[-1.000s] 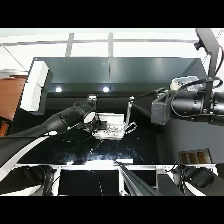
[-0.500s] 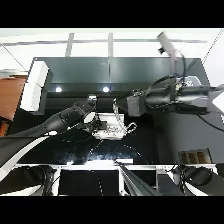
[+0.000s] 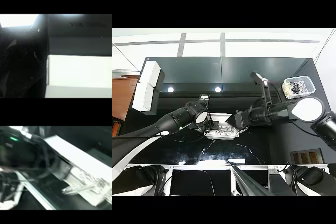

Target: Fold the box and place the chain.

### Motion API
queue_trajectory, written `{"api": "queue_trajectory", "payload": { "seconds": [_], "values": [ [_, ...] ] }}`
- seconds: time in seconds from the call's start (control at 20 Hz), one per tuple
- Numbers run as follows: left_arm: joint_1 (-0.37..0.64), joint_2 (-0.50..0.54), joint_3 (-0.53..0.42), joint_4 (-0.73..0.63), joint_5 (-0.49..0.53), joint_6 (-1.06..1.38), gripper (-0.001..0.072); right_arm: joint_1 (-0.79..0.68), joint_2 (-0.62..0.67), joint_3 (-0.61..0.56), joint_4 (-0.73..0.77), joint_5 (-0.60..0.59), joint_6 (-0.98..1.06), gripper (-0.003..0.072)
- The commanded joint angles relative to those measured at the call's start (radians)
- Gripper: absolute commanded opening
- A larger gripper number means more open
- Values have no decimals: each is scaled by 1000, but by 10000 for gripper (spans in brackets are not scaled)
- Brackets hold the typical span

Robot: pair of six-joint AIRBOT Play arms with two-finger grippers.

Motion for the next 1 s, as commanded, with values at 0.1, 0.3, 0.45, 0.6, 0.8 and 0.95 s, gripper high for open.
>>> {"api": "queue_trajectory", "payload": {
  "seconds": [0.1,0.3,0.45,0.6,0.8,0.95],
  "values": [
    [1,-1,0,1,4,0,31,-121,6,-44,-217,190,-50,665],
    [1,-1,0,0,18,0,31,-160,5,-100,-508,215,-268,665],
    [1,-1,0,0,17,0,31,-159,0,-209,-473,37,-552,665],
    [2,-1,0,2,16,0,31,-138,-3,-289,-265,-120,-884,663],
    [3,-1,0,3,18,0,31,-121,-91,-293,-33,-148,-1221,625],
    [3,-1,0,3,15,0,31,-101,-186,-293,-8,-190,-1343,627]
  ]
}}
